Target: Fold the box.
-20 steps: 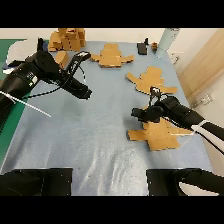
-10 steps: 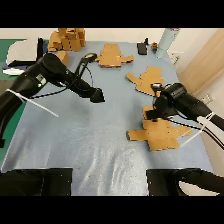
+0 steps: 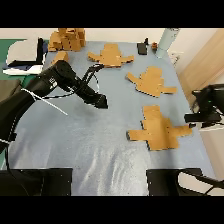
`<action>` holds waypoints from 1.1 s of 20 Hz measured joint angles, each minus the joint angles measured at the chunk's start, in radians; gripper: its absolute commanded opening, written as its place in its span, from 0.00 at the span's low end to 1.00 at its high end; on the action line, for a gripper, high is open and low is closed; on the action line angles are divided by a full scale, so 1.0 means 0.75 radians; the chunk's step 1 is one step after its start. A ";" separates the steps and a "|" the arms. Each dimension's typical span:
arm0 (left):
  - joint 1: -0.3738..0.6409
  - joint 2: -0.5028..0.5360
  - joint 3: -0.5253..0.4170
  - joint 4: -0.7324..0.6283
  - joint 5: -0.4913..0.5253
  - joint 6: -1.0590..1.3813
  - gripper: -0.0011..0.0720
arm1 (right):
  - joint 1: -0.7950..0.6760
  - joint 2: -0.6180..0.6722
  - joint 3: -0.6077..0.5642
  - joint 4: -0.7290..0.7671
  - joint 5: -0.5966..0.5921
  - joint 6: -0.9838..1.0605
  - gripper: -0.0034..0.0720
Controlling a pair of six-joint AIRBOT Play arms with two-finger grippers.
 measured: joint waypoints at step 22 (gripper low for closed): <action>0.063 0.006 0.003 -0.040 -0.097 0.006 0.78 | -0.047 -0.163 -0.095 1.346 -0.068 -0.575 0.05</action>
